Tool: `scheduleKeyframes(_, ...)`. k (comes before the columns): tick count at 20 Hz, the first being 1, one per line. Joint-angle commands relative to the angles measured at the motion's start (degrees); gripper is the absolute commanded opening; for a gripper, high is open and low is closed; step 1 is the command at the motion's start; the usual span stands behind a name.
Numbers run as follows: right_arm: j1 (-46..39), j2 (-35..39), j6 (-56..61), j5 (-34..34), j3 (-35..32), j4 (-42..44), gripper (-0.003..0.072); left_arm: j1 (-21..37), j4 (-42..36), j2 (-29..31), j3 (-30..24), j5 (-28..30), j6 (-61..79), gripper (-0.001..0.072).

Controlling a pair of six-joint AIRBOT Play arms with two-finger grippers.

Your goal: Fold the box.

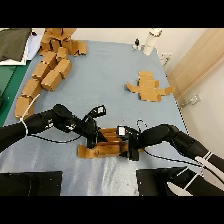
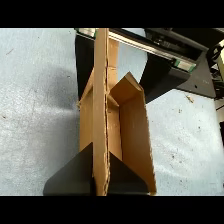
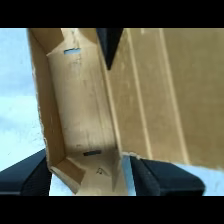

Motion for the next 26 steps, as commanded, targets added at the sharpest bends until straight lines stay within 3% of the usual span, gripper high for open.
scheduleKeyframes(1, 0.68, -0.81, -4.81, -0.66, 0.04, 0.26, 0.0718, 0.0, 0.0, -0.02, 0.02, 0.02, 0.0, 0.0012)
scheduleKeyframes(10, 1.07, -4.02, -5.18, 0.28, 0.04, 0.72, 0.0699, 0.0, 0.0, -0.02, 0.02, 0.02, 0.0, 0.0012)
scheduleKeyframes(12, 1.07, -4.17, -5.18, 0.26, 0.04, 0.7, 0.0621, 0.0, 0.0, -0.02, 0.02, 0.02, 0.0, 0.0012)
scheduleKeyframes(19, 1.07, -4.2, -5.18, 1.16, -0.83, 0.68, 0.062, 0.0, 0.0, -0.02, 0.02, 0.02, 0.0, 0.0012)
scheduleKeyframes(21, 1.07, -4.2, -5.18, 1.2, -0.83, 0.7, 0.0571, 0.0, 0.0, -0.02, 0.02, 0.02, 0.0, 0.0012)
scheduleKeyframes(26, 1.07, -4.2, -5.18, 1.2, -0.9, 0.68, 0.0555, 0.0, 0.0, -0.02, 0.02, 0.02, 0.0, 0.0012)
